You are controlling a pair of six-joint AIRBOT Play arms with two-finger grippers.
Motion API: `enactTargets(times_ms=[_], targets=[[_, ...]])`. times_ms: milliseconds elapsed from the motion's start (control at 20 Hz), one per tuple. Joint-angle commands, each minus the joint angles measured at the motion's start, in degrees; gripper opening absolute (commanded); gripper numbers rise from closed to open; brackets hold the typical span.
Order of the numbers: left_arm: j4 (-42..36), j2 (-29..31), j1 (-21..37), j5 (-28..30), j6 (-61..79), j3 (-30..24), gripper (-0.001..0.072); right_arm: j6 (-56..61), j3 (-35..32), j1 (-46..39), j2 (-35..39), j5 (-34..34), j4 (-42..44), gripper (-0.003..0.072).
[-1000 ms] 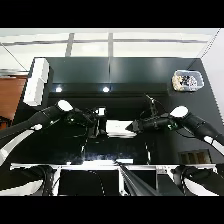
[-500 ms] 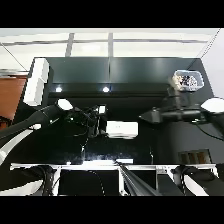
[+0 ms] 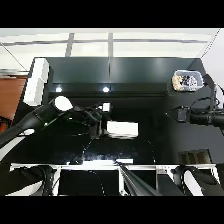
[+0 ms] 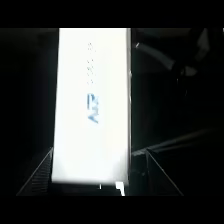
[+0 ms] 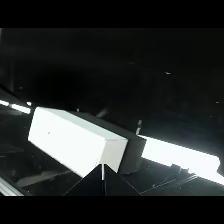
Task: Fold the box and place the chain.
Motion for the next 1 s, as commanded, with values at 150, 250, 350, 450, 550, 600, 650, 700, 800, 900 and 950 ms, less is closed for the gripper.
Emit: enactTargets(times_ms=[150,250,350,450,550,600,650,700,800,900,950], targets=[[-1.4,-8.0,-8.6,4.2,-6.8,8.9,0.0719,0.7,0.0,-1.1,0.4,-0.7,-1.2,0.0014],[-1.4,-9.8,-8.9,4.2,-7.6,10.5,0.0719,0.6,0.0,-1.1,0.4,-0.8,-1.2,0.0013],[-1.4,-10.4,-8.9,4.2,-8.2,11.0,0.0719,0.6,0.0,-1.1,0.4,-0.8,-1.4,0.0013],[-1.4,-10.7,-8.9,4.2,-9.1,11.0,0.0719,0.5,-0.1,-1.1,0.4,-0.8,-1.4,0.0014],[-1.3,-11.2,-8.9,3.4,-10.5,11.0,0.0719,0.4,-0.1,-1.1,0.4,-0.8,-1.4,0.0013],[-0.9,-11.6,-8.9,3.0,-11.5,11.0,0.0719,0.4,-0.1,-1.1,0.4,-0.8,-1.4,0.0014],[-0.5,-12.0,-8.9,3.0,-11.7,11.0,0.0719,0.4,-0.1,-1.1,0.4,-0.8,-1.4,0.0013],[-0.2,-12.3,-8.9,3.1,-11.7,11.0,0.0719,0.4,-0.1,-1.1,0.4,-0.8,-1.4,0.0014],[0.3,-12.7,-9.0,3.1,-11.7,11.1,0.0719,0.4,-0.1,-1.1,0.4,-0.8,-1.4,0.0013],[0.3,-12.7,-9.2,3.1,-11.7,11.2,0.0719,0.4,-0.1,-1.1,0.4,-0.8,-1.4,0.0013],[0.3,-12.7,-9.4,3.1,-11.7,11.2,0.0719,0.4,-0.1,-1.1,0.4,-0.8,-1.4,0.0014]])
